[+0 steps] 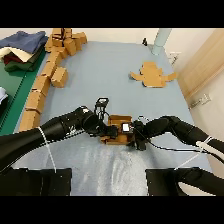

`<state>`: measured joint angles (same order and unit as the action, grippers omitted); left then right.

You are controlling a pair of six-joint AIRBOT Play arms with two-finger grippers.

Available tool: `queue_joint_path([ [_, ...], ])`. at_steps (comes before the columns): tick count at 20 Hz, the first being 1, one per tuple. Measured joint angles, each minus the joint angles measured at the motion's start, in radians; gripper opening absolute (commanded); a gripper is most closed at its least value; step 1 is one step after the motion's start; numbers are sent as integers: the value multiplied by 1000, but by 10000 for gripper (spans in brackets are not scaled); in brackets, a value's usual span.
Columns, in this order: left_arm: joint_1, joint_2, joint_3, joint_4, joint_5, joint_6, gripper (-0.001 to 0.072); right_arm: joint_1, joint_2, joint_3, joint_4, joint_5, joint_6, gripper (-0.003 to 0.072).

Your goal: Fold the box.

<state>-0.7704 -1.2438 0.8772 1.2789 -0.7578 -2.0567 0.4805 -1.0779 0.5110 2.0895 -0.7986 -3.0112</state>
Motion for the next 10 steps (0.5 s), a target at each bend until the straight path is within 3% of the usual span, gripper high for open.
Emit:
queue_joint_path([
  [6,-1,-1,13,2,-16,5,701,0,0,0,0,0,0,503],
  [10,8,-1,34,4,-90,26,701,0,0,0,0,0,0,503],
])
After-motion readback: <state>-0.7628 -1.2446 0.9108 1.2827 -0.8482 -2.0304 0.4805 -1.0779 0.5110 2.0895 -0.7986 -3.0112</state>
